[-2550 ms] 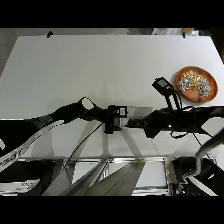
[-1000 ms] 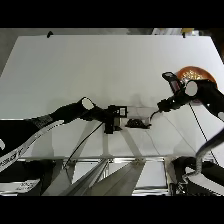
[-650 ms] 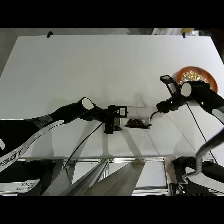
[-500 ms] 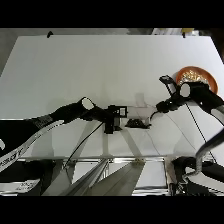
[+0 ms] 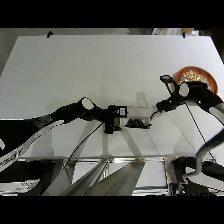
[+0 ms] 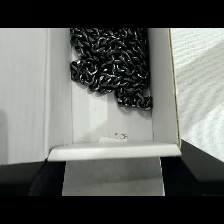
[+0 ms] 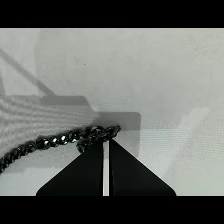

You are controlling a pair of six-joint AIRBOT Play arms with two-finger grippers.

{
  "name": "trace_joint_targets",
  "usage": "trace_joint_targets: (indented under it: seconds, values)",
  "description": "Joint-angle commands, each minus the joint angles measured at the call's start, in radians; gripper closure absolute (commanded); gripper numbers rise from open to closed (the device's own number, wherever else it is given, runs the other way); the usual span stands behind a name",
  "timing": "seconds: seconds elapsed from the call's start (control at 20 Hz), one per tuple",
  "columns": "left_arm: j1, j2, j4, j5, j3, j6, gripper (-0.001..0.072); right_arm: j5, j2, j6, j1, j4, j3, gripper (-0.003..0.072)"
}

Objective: Fold the box and place the chain.

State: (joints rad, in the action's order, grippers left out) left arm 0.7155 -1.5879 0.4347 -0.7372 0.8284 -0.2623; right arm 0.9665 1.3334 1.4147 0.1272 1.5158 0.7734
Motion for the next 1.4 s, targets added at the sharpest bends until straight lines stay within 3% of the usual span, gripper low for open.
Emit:
trace_joint_targets:
  seconds: [0.0, 0.55, 0.6, 0.65, 0.75, 1.05, 1.35]
  values:
    - [-0.001, 0.0, 0.0, 0.0, 0.0, 0.0, 0.0319, 0.023, -0.002, 0.001, 0.002, -0.001, -0.002, 0.0671]
    - [0.0, 0.0, 0.0, 0.0, 0.0, 0.0, 0.0319, 0.066, -0.294, 0.001, 0.003, -0.005, -0.002, 0.067]
    - [-0.001, 0.0, 0.0, 0.0, 0.0, 0.0, 0.0319, 0.063, -0.294, 0.001, 0.003, -0.005, -0.003, 0.067]
    - [-0.001, 0.0, 0.0, 0.0, 0.0, 0.0, 0.0319, 0.05, -0.29, 0.001, 0.003, -0.005, -0.007, 0.0623]
    - [-0.001, 0.0, 0.0, 0.0, 0.0, 0.0, 0.0319, 0.016, -0.276, 0.001, 0.002, -0.004, -0.027, 0.0377]
    - [-0.001, 0.0, 0.0, 0.0, 0.0, 0.0, 0.0319, -0.098, -0.19, 0.002, 0.003, -0.005, -0.097, 0.0368]
    - [-0.001, 0.0, 0.0, 0.0, 0.001, 0.0, 0.0319, -0.138, -0.095, 0.025, 0.003, -0.009, -0.097, 0.0369]
